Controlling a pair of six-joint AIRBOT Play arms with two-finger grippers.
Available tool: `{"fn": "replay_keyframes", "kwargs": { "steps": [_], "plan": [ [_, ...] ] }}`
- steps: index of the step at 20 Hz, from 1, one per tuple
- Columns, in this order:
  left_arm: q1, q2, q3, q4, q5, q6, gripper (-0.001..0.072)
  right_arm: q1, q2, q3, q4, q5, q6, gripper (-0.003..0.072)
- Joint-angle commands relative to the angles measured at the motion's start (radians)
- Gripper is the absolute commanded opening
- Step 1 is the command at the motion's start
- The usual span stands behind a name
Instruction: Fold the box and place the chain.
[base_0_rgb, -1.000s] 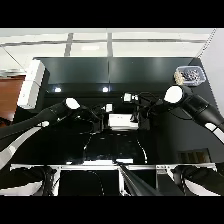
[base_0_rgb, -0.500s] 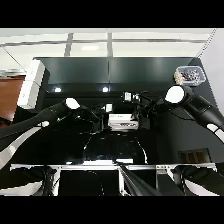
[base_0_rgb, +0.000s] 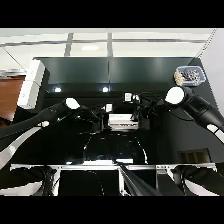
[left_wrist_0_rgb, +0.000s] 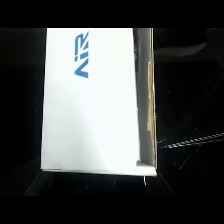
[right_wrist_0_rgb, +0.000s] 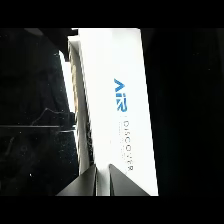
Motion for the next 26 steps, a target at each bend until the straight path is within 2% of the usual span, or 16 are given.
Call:
{"fn": "replay_keyframes", "kwargs": {
  "steps": [1,5,8,16,19,22,24,25,26],
  "plan": [
    [0.000,-0.001,0.000,0.000,0.000,0.000,0.0303,0.000,-0.001,-0.003,0.000,0.008,0.005,0.0061],
    [0.000,-0.001,0.000,0.000,0.000,0.000,0.0303,0.000,-0.002,-0.023,0.000,0.008,0.007,0.0062],
    [0.000,-0.001,0.000,0.000,0.000,0.000,0.0303,0.000,-0.002,-0.029,0.004,0.006,0.014,0.0139],
    [0.000,-0.001,0.000,0.000,0.000,0.000,0.0303,0.000,-0.038,-0.037,0.011,0.002,0.044,0.0139],
    [0.000,-0.001,0.000,0.000,0.000,-0.001,0.0303,-0.003,-0.034,-0.036,0.011,0.041,0.109,0.0139],
    [0.000,-0.001,0.000,0.000,0.000,-0.002,0.0303,-0.038,0.016,-0.034,0.015,0.108,0.242,0.0138],
    [0.000,-0.001,0.000,0.000,0.000,-0.002,0.0303,-0.091,0.045,-0.037,0.029,0.155,0.449,0.0119],
    [0.000,-0.001,0.000,0.000,0.000,-0.003,0.0303,-0.120,0.045,-0.062,0.068,0.174,0.599,0.0119],
    [0.000,-0.001,0.000,-0.001,0.000,-0.003,0.0303,-0.138,0.045,-0.105,0.143,0.175,0.659,0.0118]
  ]
}}
